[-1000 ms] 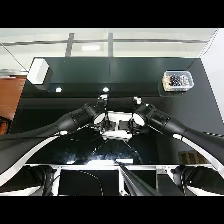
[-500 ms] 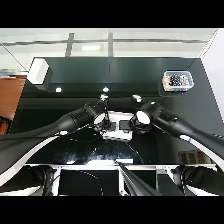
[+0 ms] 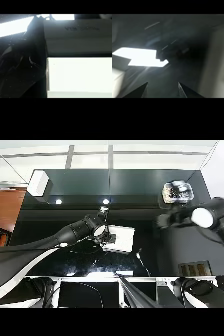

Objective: Fold the box and place the chain.

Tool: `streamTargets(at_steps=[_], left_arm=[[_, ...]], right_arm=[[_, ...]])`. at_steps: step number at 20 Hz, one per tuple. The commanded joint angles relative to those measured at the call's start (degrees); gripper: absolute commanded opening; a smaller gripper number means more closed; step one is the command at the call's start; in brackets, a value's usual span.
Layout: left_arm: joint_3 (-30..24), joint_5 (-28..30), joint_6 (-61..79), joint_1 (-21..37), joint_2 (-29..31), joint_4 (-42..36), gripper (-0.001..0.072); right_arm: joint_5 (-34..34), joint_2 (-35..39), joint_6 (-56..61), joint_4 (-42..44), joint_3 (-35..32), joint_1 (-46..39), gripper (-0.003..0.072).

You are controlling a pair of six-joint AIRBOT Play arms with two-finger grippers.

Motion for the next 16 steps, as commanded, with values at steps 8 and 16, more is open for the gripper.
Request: streamTargets(at_steps=[8,16], left_arm=[[0.0,0.0,0.0,0.0,0.0,0.0,0.003],[0.0,0.1,0.0,0.0,0.0,0.1,0.0029]], right_arm=[[-20.1,-27.5,-7.1,1.9,15.3,-25.8,0.072],[-14.4,-47.9,-7.1,2.3,37.4,-25.9,0.072]])
